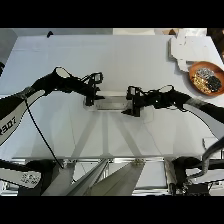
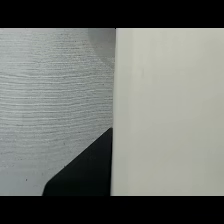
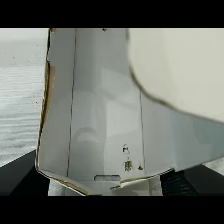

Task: Fold the box and place the chain.

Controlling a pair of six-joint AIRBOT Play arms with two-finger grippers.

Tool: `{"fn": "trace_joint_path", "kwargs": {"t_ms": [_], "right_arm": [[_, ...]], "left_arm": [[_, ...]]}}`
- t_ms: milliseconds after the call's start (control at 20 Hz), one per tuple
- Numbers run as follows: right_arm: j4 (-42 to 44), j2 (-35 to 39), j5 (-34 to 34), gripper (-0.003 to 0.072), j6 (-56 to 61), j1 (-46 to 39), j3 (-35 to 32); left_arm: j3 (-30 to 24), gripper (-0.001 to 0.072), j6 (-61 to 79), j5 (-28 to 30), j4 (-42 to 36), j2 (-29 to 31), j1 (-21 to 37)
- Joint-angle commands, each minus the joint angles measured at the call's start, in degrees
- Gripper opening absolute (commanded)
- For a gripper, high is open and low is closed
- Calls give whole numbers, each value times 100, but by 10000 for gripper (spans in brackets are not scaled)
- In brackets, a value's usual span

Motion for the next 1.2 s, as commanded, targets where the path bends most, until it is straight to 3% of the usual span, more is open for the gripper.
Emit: {"fn": "trace_joint_path", "kwargs": {"t_ms": [0,850,1150], "right_arm": [[-9,-26,-2,692,0,17,4],[116,-31,-492,692,184,291,20],[33,-31,-382,692,144,291,20]], "left_arm": [[-2,14,-4,4,-2,-4,-2],[-2,14,-4,7,-2,-4,-2],[-2,14,-4,7,-2,-4,-2]]}}
